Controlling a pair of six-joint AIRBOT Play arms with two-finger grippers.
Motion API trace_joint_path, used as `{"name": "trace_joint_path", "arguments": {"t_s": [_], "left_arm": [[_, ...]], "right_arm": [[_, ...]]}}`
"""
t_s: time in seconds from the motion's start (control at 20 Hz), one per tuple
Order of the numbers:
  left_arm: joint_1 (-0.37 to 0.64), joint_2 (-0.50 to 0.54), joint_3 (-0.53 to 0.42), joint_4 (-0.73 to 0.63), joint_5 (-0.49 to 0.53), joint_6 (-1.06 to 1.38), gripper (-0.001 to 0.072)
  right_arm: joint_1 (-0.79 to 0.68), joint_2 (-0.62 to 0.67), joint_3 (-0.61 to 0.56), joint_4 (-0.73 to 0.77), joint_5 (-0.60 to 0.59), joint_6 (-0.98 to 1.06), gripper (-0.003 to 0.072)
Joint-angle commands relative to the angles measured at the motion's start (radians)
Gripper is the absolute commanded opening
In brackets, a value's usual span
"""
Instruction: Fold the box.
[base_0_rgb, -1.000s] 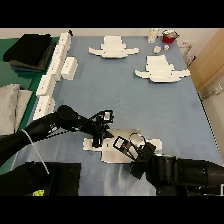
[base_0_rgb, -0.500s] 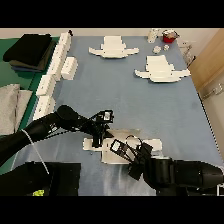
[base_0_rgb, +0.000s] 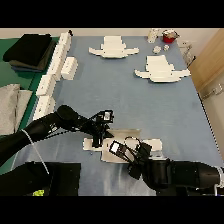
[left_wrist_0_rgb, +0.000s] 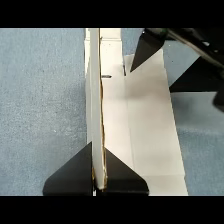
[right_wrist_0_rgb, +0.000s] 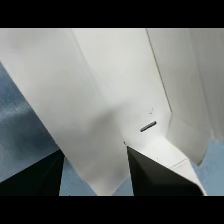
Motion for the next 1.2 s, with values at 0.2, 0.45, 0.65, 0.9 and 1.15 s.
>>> {"name": "trace_joint_path", "arguments": {"t_s": [0.2,0.45,0.65,0.9,1.15], "left_arm": [[0.001,0.000,0.000,0.000,0.000,0.000,0.0015],[0.001,0.000,0.000,0.000,0.000,0.000,0.0015],[0.001,0.000,0.000,0.000,0.000,0.000,0.0015],[0.001,0.000,0.000,0.000,0.000,0.000,0.0015],[0.001,0.000,0.000,0.000,0.000,0.000,0.0015]], "right_arm": [[0.000,0.045,0.042,-0.118,0.000,0.143,0.0603],[0.000,0.082,0.044,-0.138,-0.083,0.221,0.0720],[-0.032,0.121,0.027,-0.151,-0.090,0.171,0.0720],[-0.175,0.216,-0.034,-0.032,0.012,-0.104,0.0720],[-0.383,0.314,-0.107,0.174,0.134,-0.502,0.0720]]}}
